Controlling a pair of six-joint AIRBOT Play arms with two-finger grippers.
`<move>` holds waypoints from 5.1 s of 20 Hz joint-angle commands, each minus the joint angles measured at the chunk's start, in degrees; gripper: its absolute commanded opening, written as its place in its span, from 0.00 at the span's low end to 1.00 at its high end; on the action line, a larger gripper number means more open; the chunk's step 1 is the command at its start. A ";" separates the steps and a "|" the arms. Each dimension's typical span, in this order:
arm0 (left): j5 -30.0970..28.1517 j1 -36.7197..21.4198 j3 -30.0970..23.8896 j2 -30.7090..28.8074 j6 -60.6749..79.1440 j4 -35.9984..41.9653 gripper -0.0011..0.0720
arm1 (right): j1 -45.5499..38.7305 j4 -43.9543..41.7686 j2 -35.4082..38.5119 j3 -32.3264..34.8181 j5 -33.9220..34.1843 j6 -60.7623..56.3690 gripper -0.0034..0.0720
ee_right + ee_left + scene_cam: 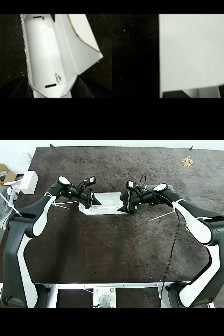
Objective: Fold the box and place the chain.
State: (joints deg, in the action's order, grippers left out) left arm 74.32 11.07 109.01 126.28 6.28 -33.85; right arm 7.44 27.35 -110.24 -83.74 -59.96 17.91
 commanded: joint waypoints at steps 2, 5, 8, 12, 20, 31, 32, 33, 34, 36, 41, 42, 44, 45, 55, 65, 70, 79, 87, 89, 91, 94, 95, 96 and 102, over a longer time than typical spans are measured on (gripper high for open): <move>0.02 0.00 -0.02 0.02 0.00 0.00 0.03 | -0.02 -1.88 -4.24 -3.39 -3.72 1.79 0.90; 0.02 0.00 -0.02 0.02 0.00 0.00 0.03 | 0.00 -1.88 -7.41 -7.02 -6.93 1.79 0.90; 0.02 0.00 -0.02 0.02 0.00 0.00 0.03 | 0.07 -1.66 -9.14 -8.81 -7.85 1.77 0.90; 0.02 0.00 -0.02 0.02 0.00 0.00 0.03 | 1.18 0.24 -9.55 -9.22 -7.41 2.25 0.87; 0.02 0.00 -0.02 0.02 0.00 0.00 0.03 | 1.51 -0.83 -12.22 -11.21 -7.15 1.55 0.85; 0.02 0.00 -0.02 0.02 0.00 0.00 0.03 | 1.42 1.81 -12.22 -11.23 -6.71 1.38 0.57; 0.02 0.00 -0.02 0.02 0.00 0.00 0.03 | 1.42 1.79 -12.22 -11.23 -6.71 1.38 0.57; 0.02 0.00 -0.02 0.02 0.00 0.00 0.03 | 1.44 1.79 -12.22 -11.23 -6.73 1.38 0.57; 0.02 0.00 -0.02 0.02 0.00 0.00 0.03 | 1.44 1.81 -12.22 -11.23 -6.73 1.38 0.57; 0.02 0.00 -0.02 0.02 0.00 0.00 0.03 | 1.44 1.79 -12.22 -11.23 -6.73 1.38 0.57; 0.02 0.00 -0.02 0.02 0.00 0.00 0.03 | 1.44 1.79 -12.22 -11.23 -6.73 1.38 0.57; 0.02 0.00 -0.02 0.02 -0.02 0.00 0.03 | 1.44 1.79 -12.22 -11.23 -6.73 1.38 0.57; 0.02 0.00 -0.02 0.02 -0.02 0.00 0.03 | 1.44 1.79 -12.22 -11.23 -6.73 1.38 0.57; 0.00 0.00 -0.02 0.02 0.00 0.00 0.03 | 1.46 1.79 -12.22 -11.23 -6.73 1.38 0.57; 0.81 0.00 -0.02 0.00 -0.04 0.52 0.03 | 1.46 1.79 -12.22 -11.23 -6.73 1.38 0.57; 1.75 -0.02 0.04 -0.22 -0.44 2.12 0.42 | 1.46 1.79 -12.22 -11.23 -6.71 1.38 0.57; 6.29 -2.73 3.15 -0.50 -4.92 1.66 0.42 | 1.46 1.79 -12.22 -11.23 -6.73 1.38 0.57; 26.69 -10.08 8.70 -0.61 -27.69 11.98 0.41 | 1.46 1.79 -12.22 -11.23 -6.73 1.38 0.57; 21.44 -1.68 6.21 -0.59 -28.98 12.37 0.03 | 1.49 1.79 -12.22 -11.23 -6.71 1.38 0.57; 16.70 -1.53 6.21 -0.61 -28.98 12.39 0.03 | 1.49 1.79 -12.22 -11.23 -6.73 1.38 0.57; 10.23 -1.66 6.21 -0.61 -30.34 12.37 0.03 | 1.49 1.79 -12.22 -11.23 -6.73 1.38 0.57; 5.05 -1.66 6.21 -0.61 -30.32 12.37 0.03 | 1.46 1.79 -12.22 -11.23 -6.73 1.38 0.57; 4.17 -1.66 6.21 -0.61 -30.32 12.13 0.03 | 1.46 1.79 -12.22 -11.23 -6.73 1.38 0.57; 3.54 -1.66 6.21 -0.61 -30.34 11.52 0.03 | 1.49 1.79 -12.22 -11.23 -6.73 1.38 0.57; -1.31 -1.60 5.57 -0.42 -33.03 2.27 0.03 | 1.49 1.79 -12.22 -11.23 -6.73 1.38 0.57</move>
State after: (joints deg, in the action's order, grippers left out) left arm 76.36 9.54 115.02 125.71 -24.80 -26.98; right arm 8.88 29.15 -122.43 -94.96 -66.65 19.29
